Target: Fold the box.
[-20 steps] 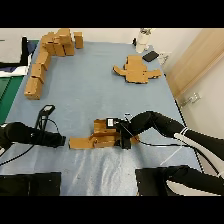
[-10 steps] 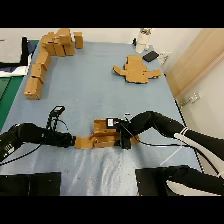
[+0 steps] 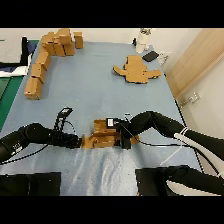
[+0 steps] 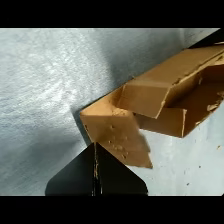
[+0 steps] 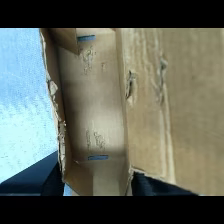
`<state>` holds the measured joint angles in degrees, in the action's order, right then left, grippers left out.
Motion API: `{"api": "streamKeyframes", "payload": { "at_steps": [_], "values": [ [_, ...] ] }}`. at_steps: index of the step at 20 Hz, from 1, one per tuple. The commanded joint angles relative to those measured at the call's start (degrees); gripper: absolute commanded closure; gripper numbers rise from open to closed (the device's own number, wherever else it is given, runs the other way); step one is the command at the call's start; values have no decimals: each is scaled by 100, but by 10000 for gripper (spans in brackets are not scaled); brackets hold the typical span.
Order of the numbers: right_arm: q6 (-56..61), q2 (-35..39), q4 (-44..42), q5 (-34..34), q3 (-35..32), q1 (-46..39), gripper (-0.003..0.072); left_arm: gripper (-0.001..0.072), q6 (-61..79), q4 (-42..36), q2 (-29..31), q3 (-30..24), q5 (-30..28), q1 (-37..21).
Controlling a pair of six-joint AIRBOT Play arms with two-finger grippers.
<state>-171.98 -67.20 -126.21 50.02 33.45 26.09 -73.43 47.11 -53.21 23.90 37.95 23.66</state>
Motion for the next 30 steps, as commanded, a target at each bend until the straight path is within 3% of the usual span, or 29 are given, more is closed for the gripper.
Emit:
{"api": "streamKeyframes", "payload": {
  "at_steps": [1, 11, 30],
  "values": [
    [2, 0, 0, 0, 2, 4, 223, 700, 177, -131, -37, -9, 79, 28],
    [0, 0, 0, 0, 2, 4, 223, 700, 186, 48, -39, -11, 343, -374],
    [2, 0, 0, 0, 4, 4, 223, 700, 254, -304, -258, -2, 192, -7]
  ]
}}
